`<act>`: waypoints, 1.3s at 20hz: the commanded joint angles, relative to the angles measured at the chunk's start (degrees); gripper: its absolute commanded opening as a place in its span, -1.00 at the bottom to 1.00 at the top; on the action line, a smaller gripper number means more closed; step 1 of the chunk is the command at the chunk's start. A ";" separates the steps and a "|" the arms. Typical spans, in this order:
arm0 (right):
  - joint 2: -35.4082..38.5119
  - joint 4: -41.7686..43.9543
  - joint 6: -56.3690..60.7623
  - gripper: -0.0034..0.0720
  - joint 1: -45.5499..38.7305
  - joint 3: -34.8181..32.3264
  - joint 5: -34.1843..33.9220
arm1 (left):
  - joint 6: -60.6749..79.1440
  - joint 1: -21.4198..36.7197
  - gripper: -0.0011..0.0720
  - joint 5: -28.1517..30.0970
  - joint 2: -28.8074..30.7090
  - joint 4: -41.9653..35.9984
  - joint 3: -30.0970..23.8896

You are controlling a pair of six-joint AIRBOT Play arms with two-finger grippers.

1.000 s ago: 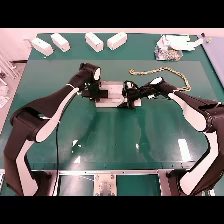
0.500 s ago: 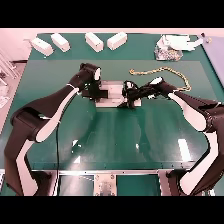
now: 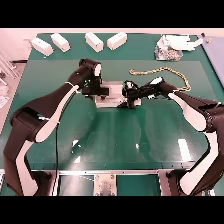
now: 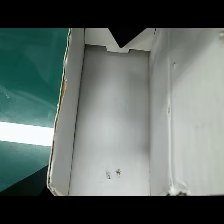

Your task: Fold the box and place the chain.

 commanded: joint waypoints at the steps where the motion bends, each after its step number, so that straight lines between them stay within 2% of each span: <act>1: 0.02 0.00 0.04 0.65 -0.02 0.02 0.07 | 1.81 0.09 0.57 -5.25 0.11 -0.39 3.17; 4: 0.02 0.00 0.04 0.65 -0.02 0.02 0.07 | 3.37 0.22 0.57 -9.64 0.35 -0.37 5.53; 12: 0.02 0.02 0.04 0.65 -0.02 0.02 0.07 | 11.15 3.34 0.57 -10.23 8.26 -0.11 4.85; 15: 0.02 0.00 0.04 0.65 -0.02 0.02 0.07 | 20.92 4.85 0.57 -8.22 10.82 -0.02 3.52; 17: 0.02 0.00 0.04 0.65 -0.02 0.02 0.07 | 27.41 6.91 0.57 -4.83 12.70 -0.42 0.04; 19: 0.02 0.00 0.04 0.65 -0.02 0.02 0.07 | 33.62 10.08 0.57 -2.01 13.73 -3.89 -4.55; 22: 0.02 0.00 0.04 0.65 -0.02 0.02 0.07 | 42.36 15.72 0.57 -1.18 13.70 -17.55 -10.56; 26: 0.02 0.00 0.04 0.65 0.00 0.02 0.07 | 43.76 19.12 0.57 -2.60 13.70 -24.87 -12.09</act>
